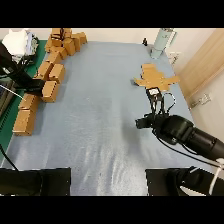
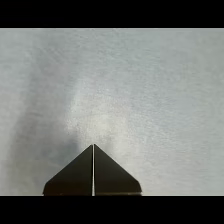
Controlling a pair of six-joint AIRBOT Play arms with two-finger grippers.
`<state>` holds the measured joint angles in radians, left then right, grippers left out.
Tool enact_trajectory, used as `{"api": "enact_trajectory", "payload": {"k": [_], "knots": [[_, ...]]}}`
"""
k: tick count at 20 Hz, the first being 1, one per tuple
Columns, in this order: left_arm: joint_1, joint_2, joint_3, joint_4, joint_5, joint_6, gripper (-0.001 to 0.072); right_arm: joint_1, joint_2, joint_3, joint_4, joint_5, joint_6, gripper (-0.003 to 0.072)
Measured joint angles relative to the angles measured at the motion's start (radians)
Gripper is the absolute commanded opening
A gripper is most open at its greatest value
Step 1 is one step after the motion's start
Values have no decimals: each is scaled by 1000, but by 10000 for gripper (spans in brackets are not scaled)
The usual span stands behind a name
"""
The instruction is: Fold the box.
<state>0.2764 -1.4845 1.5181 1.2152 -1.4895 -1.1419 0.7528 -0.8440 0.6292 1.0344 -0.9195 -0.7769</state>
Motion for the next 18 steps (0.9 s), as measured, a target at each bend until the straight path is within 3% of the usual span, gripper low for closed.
{"api": "enact_trajectory", "payload": {"k": [4, 11, 14, 18], "knots": [[-140, 32, 21, -115, 21, 16, 10, -150, -153, 165, 175, 40, -139, 5], [-534, -2, 21, -137, 246, 5, 13, -316, -495, 561, 602, 31, -458, 5], [-623, -23, 21, -134, 308, 0, 13, -331, -560, 625, 697, 21, -496, 5], [-665, -34, 21, -132, 341, -3, 13, -339, -589, 655, 748, 7, -515, 5]]}}
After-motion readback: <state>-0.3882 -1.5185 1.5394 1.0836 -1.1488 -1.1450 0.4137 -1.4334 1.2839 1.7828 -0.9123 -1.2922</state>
